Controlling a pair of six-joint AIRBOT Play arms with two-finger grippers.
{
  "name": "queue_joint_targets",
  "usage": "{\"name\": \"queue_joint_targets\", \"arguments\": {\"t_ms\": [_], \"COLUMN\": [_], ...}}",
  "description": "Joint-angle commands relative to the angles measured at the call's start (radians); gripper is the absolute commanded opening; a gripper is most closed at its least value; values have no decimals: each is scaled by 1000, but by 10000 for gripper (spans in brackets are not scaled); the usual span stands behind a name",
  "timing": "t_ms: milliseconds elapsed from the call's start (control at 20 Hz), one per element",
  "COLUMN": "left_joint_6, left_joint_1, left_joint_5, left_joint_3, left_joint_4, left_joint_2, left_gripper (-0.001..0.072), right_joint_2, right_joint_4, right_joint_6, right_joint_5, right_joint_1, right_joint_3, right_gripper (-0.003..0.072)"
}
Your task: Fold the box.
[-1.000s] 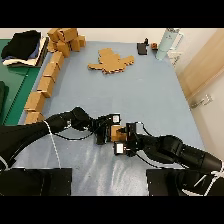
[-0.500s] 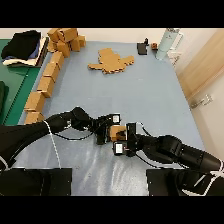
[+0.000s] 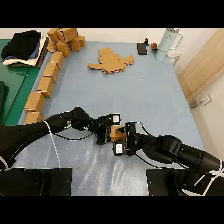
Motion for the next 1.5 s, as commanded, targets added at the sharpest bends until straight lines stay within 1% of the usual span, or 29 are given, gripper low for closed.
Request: {"name": "queue_joint_targets", "arguments": {"t_ms": [0, 250, 300, 400, 450, 500, 550, 1050, 1250, 1450], "left_joint_6": [0, 0, 0, 0, 0, 0, 0, 0, 0, 0], "left_joint_1": [0, 0, 0, 0, 0, 0, 0, 0, 0, 0], "left_joint_5": [0, 0, 0, 0, 0, 0, 0, 0, 0, 0], "left_joint_3": [1, 1, 1, 1, 1, 1, 1, 1, 1, 1], "left_joint_4": [0, 0, 0, 0, 0, 0, 0, 0, 0, 0], "left_joint_2": [0, 0, 0, 0, 0, 0, 0, 0, 0, 0], "left_gripper": [552, 552, 552, 552, 552, 552, 552, 552, 552, 552], "right_joint_2": [-2, -3, -3, -3, -3, -3, -3, 3, 45, 55], "right_joint_4": [-35, -34, -33, -6, 0, 0, 0, -1, -2, -2], "right_joint_6": [1, 1, 1, 1, 1, 1, 1, 1, 1, 1], "right_joint_5": [7, -13, -13, -19, -20, -21, -21, -18, -23, -23], "right_joint_1": [-20, -31, -30, -30, -30, -30, -30, -30, -27, -27], "right_joint_3": [0, 0, 0, -1, -2, -2, -2, -1, -2, -1], "right_gripper": [524, 522, 505, 502, 444, 321, 282, 281, 281, 280]}}
